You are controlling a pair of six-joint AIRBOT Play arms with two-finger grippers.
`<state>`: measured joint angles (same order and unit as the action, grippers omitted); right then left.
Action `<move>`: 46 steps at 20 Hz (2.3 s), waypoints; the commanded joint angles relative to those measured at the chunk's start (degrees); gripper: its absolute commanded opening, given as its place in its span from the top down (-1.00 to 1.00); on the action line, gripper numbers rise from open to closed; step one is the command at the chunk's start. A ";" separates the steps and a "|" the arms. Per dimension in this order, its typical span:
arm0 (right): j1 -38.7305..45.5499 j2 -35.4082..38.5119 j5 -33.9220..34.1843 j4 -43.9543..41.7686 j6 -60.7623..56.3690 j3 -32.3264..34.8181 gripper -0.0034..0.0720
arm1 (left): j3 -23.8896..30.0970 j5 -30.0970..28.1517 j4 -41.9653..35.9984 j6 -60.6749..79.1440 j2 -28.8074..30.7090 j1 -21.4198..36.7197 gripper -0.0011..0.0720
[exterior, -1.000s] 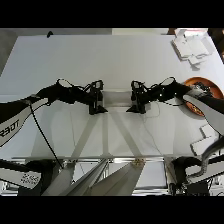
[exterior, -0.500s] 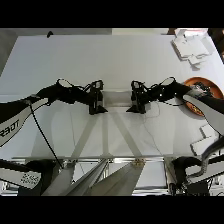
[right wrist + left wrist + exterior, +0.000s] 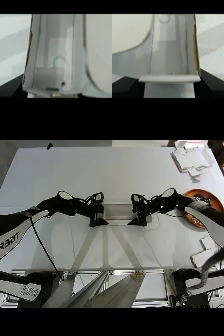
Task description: Fold the box and place the chain.
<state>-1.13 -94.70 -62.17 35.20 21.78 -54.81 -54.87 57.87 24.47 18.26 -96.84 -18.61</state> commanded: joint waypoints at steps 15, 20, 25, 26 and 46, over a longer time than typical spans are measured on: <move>7.23 12.13 -7.23 -9.27 -8.55 -0.02 0.89 | 0.00 -3.65 0.87 5.11 1.99 -0.07 0.27; 4.26 10.45 4.68 -13.81 -14.58 0.00 0.90 | 0.00 -3.67 0.90 5.11 1.97 -0.04 0.27; 3.93 5.77 12.31 -15.76 -16.92 0.00 0.90 | 0.00 -3.65 0.90 5.11 1.97 -0.04 0.27; 3.93 4.22 12.17 -15.74 -17.07 0.00 0.90 | 0.00 -3.65 0.90 5.11 1.97 -0.04 0.27; 11.45 13.66 -4.13 13.03 -15.30 0.00 0.41 | 0.00 -3.63 0.85 5.07 1.97 -0.04 0.27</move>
<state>9.78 -82.13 -66.11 39.48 4.99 -54.78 -54.87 54.22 25.30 23.35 -94.89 -18.63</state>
